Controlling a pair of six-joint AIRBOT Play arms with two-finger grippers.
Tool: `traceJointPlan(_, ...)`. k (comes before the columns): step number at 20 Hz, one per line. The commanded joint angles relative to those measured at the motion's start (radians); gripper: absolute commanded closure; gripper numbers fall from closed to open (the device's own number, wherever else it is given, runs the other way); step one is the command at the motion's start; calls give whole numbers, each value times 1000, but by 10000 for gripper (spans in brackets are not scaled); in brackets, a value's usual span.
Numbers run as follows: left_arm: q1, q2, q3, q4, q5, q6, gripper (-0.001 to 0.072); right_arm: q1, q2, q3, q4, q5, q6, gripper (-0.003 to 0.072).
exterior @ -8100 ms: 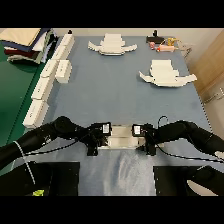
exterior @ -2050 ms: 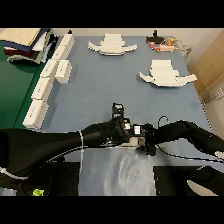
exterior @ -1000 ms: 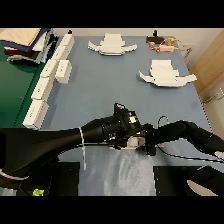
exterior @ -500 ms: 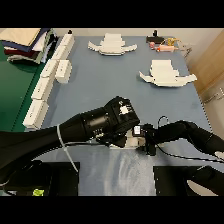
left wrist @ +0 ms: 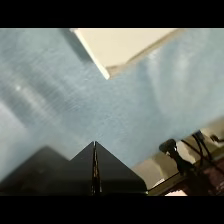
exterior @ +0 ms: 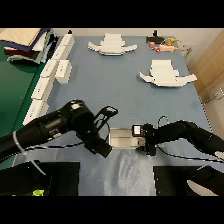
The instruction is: Fold the box.
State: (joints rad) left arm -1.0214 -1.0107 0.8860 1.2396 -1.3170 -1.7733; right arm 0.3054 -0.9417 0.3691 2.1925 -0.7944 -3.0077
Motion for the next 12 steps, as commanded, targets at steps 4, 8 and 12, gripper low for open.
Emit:
traceJointPlan(4, 253, 115, -253, -149, 304, 721, 673, 0, 0, 0, 0, 0, 0, 160)
traceJointPlan(8, 246, 60, -282, -137, 502, 948, 24, 0, 0, 0, 0, 0, 0, 160)
traceJointPlan(12, 310, 51, -356, -308, 585, 1445, 24, 0, 0, 0, 0, 0, 0, 161)
